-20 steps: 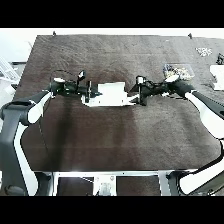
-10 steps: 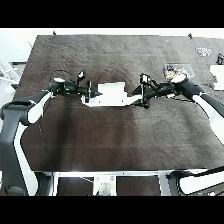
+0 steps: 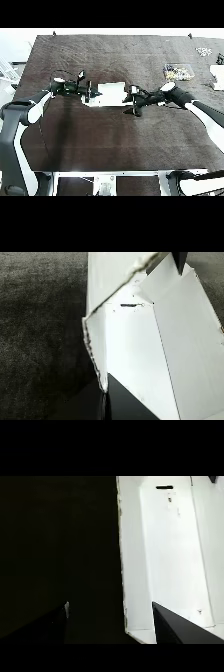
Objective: Fold the box and place the chain.
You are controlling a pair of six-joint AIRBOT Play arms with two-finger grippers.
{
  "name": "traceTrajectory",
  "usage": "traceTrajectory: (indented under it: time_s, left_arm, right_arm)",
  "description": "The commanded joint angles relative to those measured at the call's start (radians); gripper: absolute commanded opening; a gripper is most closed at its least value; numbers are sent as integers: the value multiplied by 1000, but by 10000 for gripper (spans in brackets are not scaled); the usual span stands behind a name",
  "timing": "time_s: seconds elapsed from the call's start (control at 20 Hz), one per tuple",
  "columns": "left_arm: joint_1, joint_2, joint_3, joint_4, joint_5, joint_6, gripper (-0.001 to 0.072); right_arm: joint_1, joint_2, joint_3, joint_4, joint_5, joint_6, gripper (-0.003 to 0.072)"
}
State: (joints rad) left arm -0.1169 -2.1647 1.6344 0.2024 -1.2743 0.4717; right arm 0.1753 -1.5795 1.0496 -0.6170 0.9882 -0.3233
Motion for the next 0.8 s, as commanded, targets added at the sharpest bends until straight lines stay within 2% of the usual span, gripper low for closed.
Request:
traceTrajectory:
  time_s: [0.0,0.4,0.75]
  left_arm:
    - [0,0,0,0,0,0,21]
    - [0,0,0,0,0,0,21]
    - [0,0,0,0,-1,0,21]
  right_arm:
    - [24,2,-17,37,-162,-39,625]
    - [24,0,-20,63,-336,-101,624]
    - [9,-24,-19,211,-344,-175,628]
